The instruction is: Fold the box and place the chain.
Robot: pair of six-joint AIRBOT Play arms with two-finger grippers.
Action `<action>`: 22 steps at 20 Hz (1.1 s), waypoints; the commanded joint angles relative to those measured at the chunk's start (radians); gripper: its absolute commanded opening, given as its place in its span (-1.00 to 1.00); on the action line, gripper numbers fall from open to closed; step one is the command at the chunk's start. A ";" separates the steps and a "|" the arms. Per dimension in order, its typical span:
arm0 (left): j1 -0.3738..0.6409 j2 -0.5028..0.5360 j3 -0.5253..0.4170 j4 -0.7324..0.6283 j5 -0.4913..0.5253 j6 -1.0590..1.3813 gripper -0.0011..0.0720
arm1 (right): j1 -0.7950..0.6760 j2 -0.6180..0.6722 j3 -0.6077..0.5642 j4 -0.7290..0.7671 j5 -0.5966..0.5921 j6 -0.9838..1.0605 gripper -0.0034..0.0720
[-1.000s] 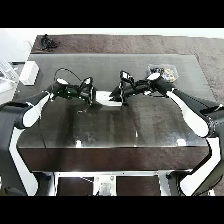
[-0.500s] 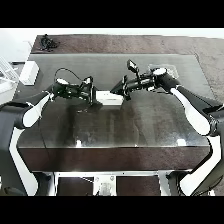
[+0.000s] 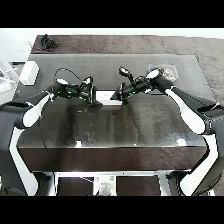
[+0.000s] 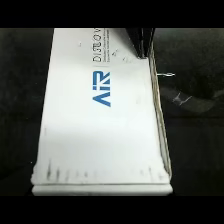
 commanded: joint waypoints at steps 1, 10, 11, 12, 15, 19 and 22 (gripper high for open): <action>0.001 0.000 0.000 0.000 -0.001 -0.001 -0.13 | 0.005 0.009 0.000 -0.036 -0.002 -0.006 -0.88; 0.001 0.000 0.000 0.000 -0.001 -0.002 -0.13 | -0.105 0.484 0.017 0.198 0.041 0.110 -0.88; 0.001 0.000 0.000 0.000 -0.001 -0.001 -0.13 | -0.113 0.532 -0.004 0.169 0.036 0.148 -0.88; 0.001 0.000 0.000 0.000 0.001 -0.002 -0.13 | -0.119 0.584 -0.039 0.127 0.023 0.189 -0.88; 0.001 0.000 0.000 -0.003 -0.016 -0.002 -0.13 | -0.140 0.731 -0.199 0.035 -0.058 0.263 -0.88; 0.001 0.000 0.000 -0.035 -0.037 -0.002 -0.59 | -0.193 0.861 -0.441 0.035 -0.101 0.279 -0.88; 0.016 0.039 0.000 -0.113 0.000 -0.024 -0.93 | -0.229 0.900 -0.542 0.037 -0.101 0.304 -0.88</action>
